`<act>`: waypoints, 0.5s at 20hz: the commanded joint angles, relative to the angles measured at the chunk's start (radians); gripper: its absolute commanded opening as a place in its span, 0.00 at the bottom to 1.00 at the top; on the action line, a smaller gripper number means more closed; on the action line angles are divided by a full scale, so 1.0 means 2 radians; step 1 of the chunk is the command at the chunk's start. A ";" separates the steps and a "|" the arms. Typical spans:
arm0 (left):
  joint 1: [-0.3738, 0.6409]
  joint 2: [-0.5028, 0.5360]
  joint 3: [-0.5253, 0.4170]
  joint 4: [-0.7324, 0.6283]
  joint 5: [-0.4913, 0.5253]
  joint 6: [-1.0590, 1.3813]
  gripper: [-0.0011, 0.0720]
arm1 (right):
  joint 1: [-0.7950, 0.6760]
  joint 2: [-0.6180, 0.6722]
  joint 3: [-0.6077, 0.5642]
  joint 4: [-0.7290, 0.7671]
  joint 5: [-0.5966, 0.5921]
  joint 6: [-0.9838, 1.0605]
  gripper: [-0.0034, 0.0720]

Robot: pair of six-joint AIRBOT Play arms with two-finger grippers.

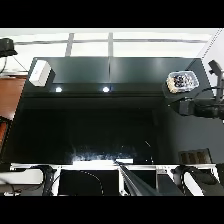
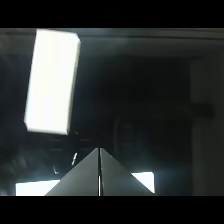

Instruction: Fold the box and place the chain.

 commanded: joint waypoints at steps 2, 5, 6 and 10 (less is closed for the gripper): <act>-0.046 0.242 -0.287 -0.034 0.106 0.018 0.06 | 0.000 0.064 -0.015 -0.109 -0.042 0.005 0.10; -0.107 0.393 -0.517 -0.027 0.209 0.018 0.06 | 0.000 0.086 -0.110 -0.113 -0.141 0.016 0.10; -0.114 0.428 -0.571 -0.020 0.225 0.017 0.06 | 0.000 0.085 -0.134 -0.112 -0.167 0.016 0.10; -0.106 0.480 -0.628 -0.020 0.228 0.015 0.06 | 0.000 0.085 -0.149 -0.119 -0.170 0.017 0.10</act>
